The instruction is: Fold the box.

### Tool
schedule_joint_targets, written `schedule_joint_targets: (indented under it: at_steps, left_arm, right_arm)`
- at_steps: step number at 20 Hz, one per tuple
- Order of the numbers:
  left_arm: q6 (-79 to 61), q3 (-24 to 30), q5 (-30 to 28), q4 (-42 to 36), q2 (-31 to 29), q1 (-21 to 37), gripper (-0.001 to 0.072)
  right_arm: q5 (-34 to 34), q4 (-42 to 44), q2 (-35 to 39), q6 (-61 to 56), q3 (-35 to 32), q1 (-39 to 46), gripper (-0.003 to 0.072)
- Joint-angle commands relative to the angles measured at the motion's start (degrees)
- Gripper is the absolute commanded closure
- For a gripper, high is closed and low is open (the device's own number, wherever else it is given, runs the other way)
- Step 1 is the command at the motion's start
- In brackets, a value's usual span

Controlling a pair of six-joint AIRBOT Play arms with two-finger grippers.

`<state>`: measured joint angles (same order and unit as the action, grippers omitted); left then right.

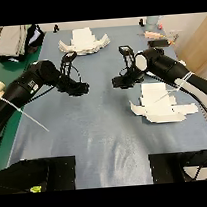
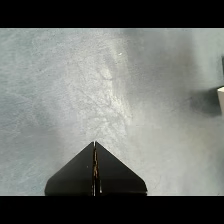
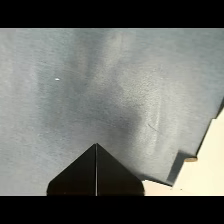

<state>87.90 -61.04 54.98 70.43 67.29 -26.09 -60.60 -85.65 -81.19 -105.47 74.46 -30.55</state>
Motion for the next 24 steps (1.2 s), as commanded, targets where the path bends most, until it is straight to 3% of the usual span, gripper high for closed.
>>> schedule_joint_targets:
  at_steps: [1,4,7,8,10,11,14,16,17,18,19,22,23,24]
  left_arm:
    - [0.0,0.0,-0.2,0.0,0.0,0.0,0.0692]
    - [0.0,0.0,-1.1,0.0,0.0,0.0,0.0693]
    - [0.0,0.0,-2.1,0.0,0.0,0.0,0.0692]
    - [0.0,0.0,-2.4,0.0,0.0,0.0,0.0692]
    - [0.0,0.0,-3.0,0.0,0.0,0.0,0.0692]
    - [0.0,0.0,-3.2,0.0,0.0,0.0,0.0691]
    - [0.0,0.0,-3.5,0.0,0.0,0.0,0.069]
    - [0.0,0.0,-3.2,0.0,0.0,0.0,0.069]
    - [0.0,0.0,-2.6,0.0,0.0,0.0,0.0584]
    - [0.0,0.0,-1.7,0.0,0.0,0.0,0.0244]
    - [0.2,0.0,-0.9,-0.3,0.0,0.0,0.0114]
    - [0.2,0.0,1.7,-1.9,0.0,0.0,0.0117]
    - [0.2,0.0,2.8,-3.4,0.0,0.0,0.0117]
    - [0.1,-0.1,4.0,-4.7,0.0,0.1,0.0117]
  right_arm:
    - [1.0,4.5,0.0,-0.2,0.0,0.0,0.0683]
    - [4.6,5.4,0.0,-2.2,0.6,0.0,0.0683]
    - [0.0,4.5,1.0,-2.7,6.4,1.5,0.0653]
    - [-3.3,3.0,1.7,-2.7,9.5,2.7,0.0533]
    - [-13.8,-3.8,3.7,-2.7,15.8,6.2,0.0423]
    - [-20.3,-9.2,4.6,-2.7,17.9,8.5,0.0322]
    - [-35.4,-22.2,6.5,0.0,17.9,17.6,0.0299]
    - [-39.5,-22.3,6.7,3.4,16.0,26.8,0.0299]
    - [-39.4,-22.1,6.7,4.9,14.7,31.0,0.0299]
    - [-38.9,-21.9,6.7,6.2,13.0,35.2,0.0299]
    - [-37.7,-20.9,6.7,7.7,10.9,39.7,0.0299]
    - [-31.9,-11.3,5.7,10.6,3.6,53.2,0.0293]
    - [-31.0,-8.9,4.9,12.3,1.2,57.2,0.0199]
    - [-30.8,-6.7,4.0,14.6,-1.1,60.9,0.0174]
